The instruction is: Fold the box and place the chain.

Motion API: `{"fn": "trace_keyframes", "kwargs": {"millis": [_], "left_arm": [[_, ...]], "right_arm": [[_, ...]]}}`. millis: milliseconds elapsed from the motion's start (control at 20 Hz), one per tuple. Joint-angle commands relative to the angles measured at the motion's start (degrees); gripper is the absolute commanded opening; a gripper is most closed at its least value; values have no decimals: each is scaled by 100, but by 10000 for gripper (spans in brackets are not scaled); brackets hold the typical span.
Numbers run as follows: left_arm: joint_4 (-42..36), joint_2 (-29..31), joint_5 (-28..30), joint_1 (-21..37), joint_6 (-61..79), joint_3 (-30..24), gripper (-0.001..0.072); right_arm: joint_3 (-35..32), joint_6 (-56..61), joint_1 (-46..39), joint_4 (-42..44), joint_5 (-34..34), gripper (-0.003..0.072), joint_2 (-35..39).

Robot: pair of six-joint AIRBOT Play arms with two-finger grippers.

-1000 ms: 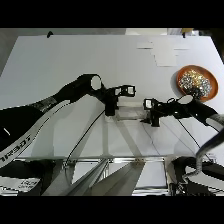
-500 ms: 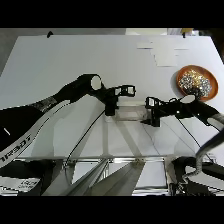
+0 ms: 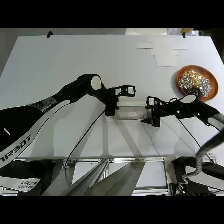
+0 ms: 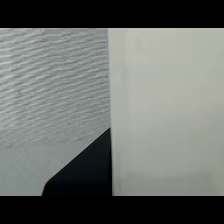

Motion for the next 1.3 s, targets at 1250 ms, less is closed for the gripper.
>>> {"fn": "trace_keyframes", "kwargs": {"millis": [1250], "left_arm": [[7, 4, -2, 0, 2, -2, 12]], "right_arm": [[-2, -94, 240, -85, -184, 428, -157]]}}
